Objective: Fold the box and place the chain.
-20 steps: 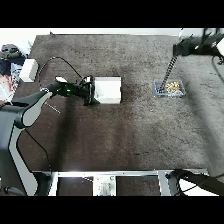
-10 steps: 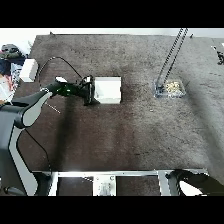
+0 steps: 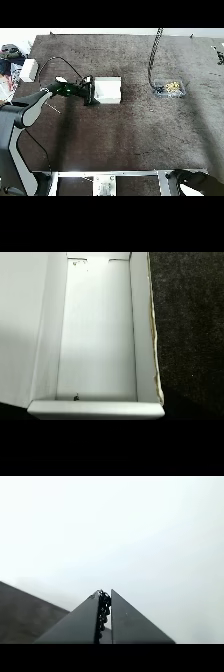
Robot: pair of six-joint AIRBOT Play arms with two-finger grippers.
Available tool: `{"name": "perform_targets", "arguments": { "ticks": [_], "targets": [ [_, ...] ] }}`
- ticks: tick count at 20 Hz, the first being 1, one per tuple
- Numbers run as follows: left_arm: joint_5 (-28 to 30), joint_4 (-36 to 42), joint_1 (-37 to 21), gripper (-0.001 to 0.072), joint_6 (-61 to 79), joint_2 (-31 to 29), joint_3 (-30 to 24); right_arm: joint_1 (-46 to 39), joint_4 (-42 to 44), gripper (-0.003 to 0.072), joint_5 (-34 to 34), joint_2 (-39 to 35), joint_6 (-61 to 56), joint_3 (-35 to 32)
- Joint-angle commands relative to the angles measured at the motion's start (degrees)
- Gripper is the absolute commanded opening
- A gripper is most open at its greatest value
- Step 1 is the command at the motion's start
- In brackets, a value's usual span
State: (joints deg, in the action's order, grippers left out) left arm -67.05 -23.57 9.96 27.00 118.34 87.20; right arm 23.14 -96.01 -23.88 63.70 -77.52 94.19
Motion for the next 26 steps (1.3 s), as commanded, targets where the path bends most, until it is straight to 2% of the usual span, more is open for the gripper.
{"name": "perform_targets", "arguments": {
  "ticks": [1, 6, 11, 19, 21, 24, 26],
  "targets": [
    [0.00, 0.00, -0.07, 0.0402, 0.02, -0.02, 0.00, 4.15, 1.46, 0.0012, -4.63, 0.90, -0.02, 0.24],
    [0.02, -0.02, -0.07, 0.0402, 0.02, -0.02, 0.00, 8.48, 6.49, 0.0011, -12.72, 6.93, 0.00, 0.17],
    [0.02, -0.02, -0.07, 0.0402, 0.02, -0.02, 0.00, 12.00, 8.94, 0.0012, -20.48, 16.68, 1.27, 0.17],
    [0.00, 0.00, -0.07, 0.0402, 0.02, -0.02, 0.00, 12.70, 12.50, 0.0016, -24.41, 29.18, 0.50, 0.07],
    [0.00, -0.02, -0.07, 0.0402, 0.02, -0.02, 0.00, 10.49, 12.48, 0.0352, -25.83, 29.88, -0.72, -0.79],
    [0.00, 0.00, -0.07, 0.0402, 0.02, -0.02, 0.00, 5.25, 13.81, 0.0346, -29.75, 28.20, -0.74, -3.80],
    [0.00, 0.00, -0.07, 0.0402, 0.02, -0.02, 0.00, 0.70, 15.93, 0.0346, -29.77, 25.40, -2.16, -9.05]
  ]
}}
